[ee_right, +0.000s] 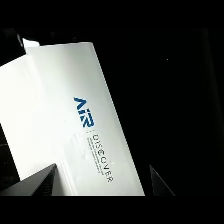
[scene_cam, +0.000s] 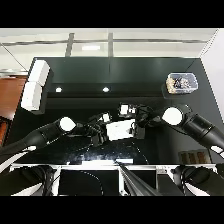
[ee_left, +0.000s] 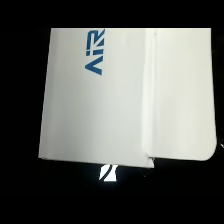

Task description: Fold the box and place the chain.

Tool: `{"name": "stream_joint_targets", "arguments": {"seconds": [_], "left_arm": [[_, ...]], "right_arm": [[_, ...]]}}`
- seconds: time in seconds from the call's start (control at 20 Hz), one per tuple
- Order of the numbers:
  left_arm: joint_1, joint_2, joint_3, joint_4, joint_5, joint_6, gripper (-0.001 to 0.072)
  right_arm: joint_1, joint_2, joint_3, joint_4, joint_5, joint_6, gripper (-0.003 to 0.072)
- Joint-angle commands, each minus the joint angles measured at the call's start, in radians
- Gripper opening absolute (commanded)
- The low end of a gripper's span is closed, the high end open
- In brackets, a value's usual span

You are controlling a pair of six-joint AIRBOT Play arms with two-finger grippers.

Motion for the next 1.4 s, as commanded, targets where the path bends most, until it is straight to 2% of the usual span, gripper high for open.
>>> {"name": "stream_joint_targets", "arguments": {"seconds": [0.0, 0.1, 0.15, 0.2, 0.25, 0.3, 0.4, 0.5, 0.6, 0.75, 0.95, 1.35], "left_arm": [[0.000, -0.019, 0.006, -0.056, 0.011, 0.049, 0.0699], [0.000, -0.020, 0.006, -0.060, 0.013, 0.051, 0.0687], [0.000, -0.020, 0.006, -0.060, 0.006, 0.052, 0.0655], [0.000, -0.020, 0.006, -0.057, 0.000, 0.051, 0.0433], [0.000, -0.020, 0.006, -0.056, -0.002, 0.051, 0.0275], [0.000, -0.020, 0.006, -0.049, 0.000, 0.051, 0.0253], [0.020, -0.020, 0.006, -0.041, 0.003, 0.051, 0.0223], [0.053, -0.019, 0.007, -0.028, -0.008, 0.060, 0.0218], [0.081, -0.020, 0.031, 0.040, -0.063, 0.082, 0.0217], [0.122, -0.020, 0.085, 0.056, -0.133, 0.082, 0.0217], [0.138, -0.030, 0.093, 0.074, -0.196, 0.157, 0.0218], [0.122, -0.097, 0.092, 0.089, -0.202, 0.211, 0.0218]], "right_arm": [[0.000, 0.000, 0.001, 0.000, 0.000, 0.003, 0.0681], [0.000, 0.000, 0.001, 0.000, 0.000, 0.003, 0.0681], [0.000, 0.000, 0.001, 0.000, 0.000, 0.003, 0.0681], [0.000, 0.000, 0.001, 0.000, 0.000, 0.003, 0.0681], [0.000, 0.000, 0.001, 0.000, 0.000, 0.003, 0.0681], [0.000, 0.000, 0.001, 0.000, 0.000, 0.003, 0.0681], [0.000, 0.003, 0.001, 0.001, 0.011, 0.002, 0.0681], [0.000, 0.006, 0.021, 0.001, 0.095, -0.007, 0.0681], [-0.001, 0.006, 0.044, 0.000, 0.175, -0.007, 0.0681], [0.000, 0.006, 0.050, 0.001, 0.187, -0.007, 0.0681], [0.000, 0.006, 0.050, 0.013, 0.173, -0.008, 0.0681], [-0.003, 0.006, 0.096, 0.062, 0.242, 0.045, 0.0681]]}}
